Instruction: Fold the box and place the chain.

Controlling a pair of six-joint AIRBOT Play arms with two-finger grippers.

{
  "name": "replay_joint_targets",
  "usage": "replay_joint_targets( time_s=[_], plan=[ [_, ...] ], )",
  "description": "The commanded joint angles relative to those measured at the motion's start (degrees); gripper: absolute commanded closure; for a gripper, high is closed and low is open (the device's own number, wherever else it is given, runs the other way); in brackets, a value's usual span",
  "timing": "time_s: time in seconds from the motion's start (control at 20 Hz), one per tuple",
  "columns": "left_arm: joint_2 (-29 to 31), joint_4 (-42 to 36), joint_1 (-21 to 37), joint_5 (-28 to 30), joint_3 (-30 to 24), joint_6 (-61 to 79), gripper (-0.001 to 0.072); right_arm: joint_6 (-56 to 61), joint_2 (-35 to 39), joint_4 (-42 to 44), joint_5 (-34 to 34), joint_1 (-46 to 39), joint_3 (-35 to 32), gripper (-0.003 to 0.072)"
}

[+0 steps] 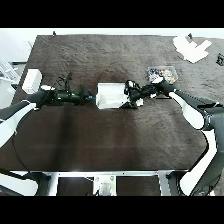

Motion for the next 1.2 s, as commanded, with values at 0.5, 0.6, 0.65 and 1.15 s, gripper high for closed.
replay_joint_targets(
  time_s=[0.5, 0.6, 0.65, 1.15],
  plan=[
    [0.09, 2.43, -3.82, 1.27, 2.69, -6.16, 0.0453, 0.02, 0.0, 0.02, 0.02, 0.04, -0.02, 0.0095],
    [0.09, 4.98, -4.44, 1.55, 3.39, -8.79, 0.0453, 0.02, 0.0, 0.02, 0.02, 0.04, -0.02, 0.0094],
    [0.09, 6.47, -4.57, 1.68, 3.8, -10.1, 0.0452, 0.02, 0.0, 0.02, 0.02, 0.04, -0.02, 0.0095],
    [0.09, 14.45, -6.45, 3.39, 7.52, -17.81, 0.0249, 0.0, 0.0, 0.02, 0.0, 0.04, -0.02, 0.0095]
  ],
)
